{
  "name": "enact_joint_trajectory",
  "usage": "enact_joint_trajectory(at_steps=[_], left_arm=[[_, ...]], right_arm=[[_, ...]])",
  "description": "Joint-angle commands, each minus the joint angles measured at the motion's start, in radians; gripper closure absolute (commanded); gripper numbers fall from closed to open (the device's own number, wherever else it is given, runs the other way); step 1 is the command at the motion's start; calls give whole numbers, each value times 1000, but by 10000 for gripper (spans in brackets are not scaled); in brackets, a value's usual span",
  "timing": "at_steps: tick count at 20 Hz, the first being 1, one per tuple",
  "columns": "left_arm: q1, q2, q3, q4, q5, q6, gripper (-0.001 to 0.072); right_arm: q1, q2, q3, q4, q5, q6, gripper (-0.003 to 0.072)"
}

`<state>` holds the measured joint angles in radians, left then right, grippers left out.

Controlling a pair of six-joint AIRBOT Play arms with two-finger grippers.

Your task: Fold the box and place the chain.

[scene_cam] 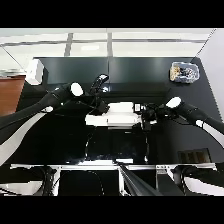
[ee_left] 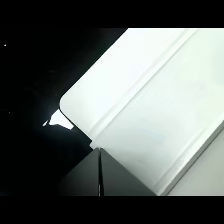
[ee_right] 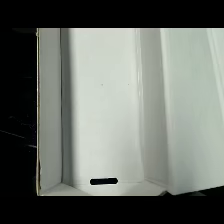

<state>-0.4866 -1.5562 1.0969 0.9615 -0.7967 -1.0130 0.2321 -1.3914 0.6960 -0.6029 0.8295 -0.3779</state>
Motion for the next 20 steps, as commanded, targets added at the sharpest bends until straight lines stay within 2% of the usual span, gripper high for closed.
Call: enact_joint_trajectory(at_steps=[1,3,6,8,9,11,12,13,14,17,20], left_arm=[[22,20,72,63,-42,-2,685],[56,72,111,115,-129,-17,686],[117,185,77,134,-282,-31,686],[142,288,-55,80,-246,43,685],[148,335,-135,-10,-217,172,682],[140,362,-249,-133,-237,507,678],[125,358,-285,-131,-235,628,515],[105,351,-317,-128,-198,727,168],[85,336,-340,-130,-132,816,-1],[37,288,-347,-124,30,989,1],[39,229,-309,-144,76,1093,10]], right_arm=[[0,0,0,0,0,1,622],[0,0,0,0,0,1,623],[0,0,0,0,0,1,622],[0,0,0,1,0,1,622],[0,0,0,0,0,1,623],[0,0,0,0,0,1,622],[0,0,0,0,0,1,622],[0,0,0,0,0,1,622],[0,0,0,0,0,1,622],[0,0,0,0,0,1,622],[0,0,0,0,0,1,622]])
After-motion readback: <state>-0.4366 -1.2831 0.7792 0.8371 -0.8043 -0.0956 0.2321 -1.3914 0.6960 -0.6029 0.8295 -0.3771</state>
